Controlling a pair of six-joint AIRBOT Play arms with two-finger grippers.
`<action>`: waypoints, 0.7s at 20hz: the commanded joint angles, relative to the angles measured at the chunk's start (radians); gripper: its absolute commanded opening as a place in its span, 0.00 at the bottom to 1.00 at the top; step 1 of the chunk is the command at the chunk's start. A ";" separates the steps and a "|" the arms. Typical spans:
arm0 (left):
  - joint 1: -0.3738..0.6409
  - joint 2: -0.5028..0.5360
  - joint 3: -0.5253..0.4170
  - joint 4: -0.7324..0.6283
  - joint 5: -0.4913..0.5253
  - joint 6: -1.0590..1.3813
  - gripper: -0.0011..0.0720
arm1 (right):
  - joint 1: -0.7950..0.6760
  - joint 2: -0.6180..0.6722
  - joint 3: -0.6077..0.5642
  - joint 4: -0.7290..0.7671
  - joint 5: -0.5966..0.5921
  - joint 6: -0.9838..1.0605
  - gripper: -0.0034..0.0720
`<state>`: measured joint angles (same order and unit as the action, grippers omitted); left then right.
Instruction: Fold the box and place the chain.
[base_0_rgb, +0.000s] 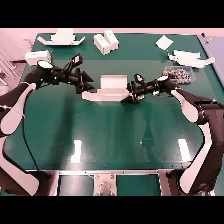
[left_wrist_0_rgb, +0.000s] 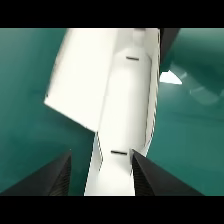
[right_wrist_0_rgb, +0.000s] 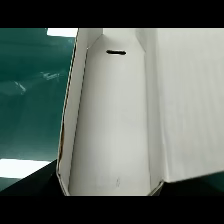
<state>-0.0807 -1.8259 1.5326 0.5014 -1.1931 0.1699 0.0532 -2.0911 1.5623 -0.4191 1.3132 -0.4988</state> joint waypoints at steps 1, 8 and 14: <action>0.006 0.002 -0.001 0.105 0.041 0.048 0.62 | 0.000 0.000 0.000 0.000 0.000 0.001 0.74; -0.033 -0.045 -0.004 0.122 0.068 0.095 0.62 | 0.000 0.000 0.000 0.000 0.000 0.001 0.74; -0.035 -0.079 -0.018 0.071 0.031 0.124 0.62 | 0.000 0.000 0.000 0.000 0.000 0.001 0.74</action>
